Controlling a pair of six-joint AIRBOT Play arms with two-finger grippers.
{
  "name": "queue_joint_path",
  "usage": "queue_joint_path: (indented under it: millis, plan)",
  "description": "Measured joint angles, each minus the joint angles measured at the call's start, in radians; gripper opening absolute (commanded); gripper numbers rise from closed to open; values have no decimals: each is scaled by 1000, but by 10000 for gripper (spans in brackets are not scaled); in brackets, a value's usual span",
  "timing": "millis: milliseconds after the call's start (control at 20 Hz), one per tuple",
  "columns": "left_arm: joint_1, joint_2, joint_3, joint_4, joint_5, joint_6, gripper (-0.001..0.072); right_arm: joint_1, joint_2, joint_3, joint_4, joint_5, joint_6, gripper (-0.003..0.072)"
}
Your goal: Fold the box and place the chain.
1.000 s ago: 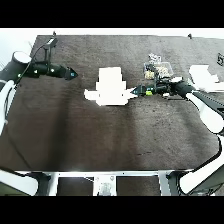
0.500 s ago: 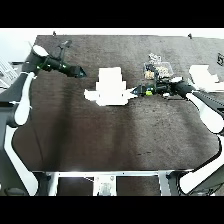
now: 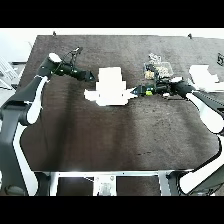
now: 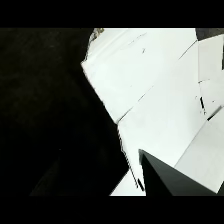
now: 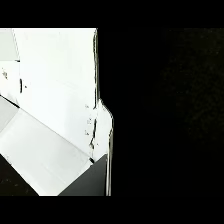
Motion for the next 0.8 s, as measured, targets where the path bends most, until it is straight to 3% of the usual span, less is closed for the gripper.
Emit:
queue_joint_path:
  millis: [800]
  plan:
    - [-42,-51,1,-78,24,95,544,0,0,0,0,0,0,10]
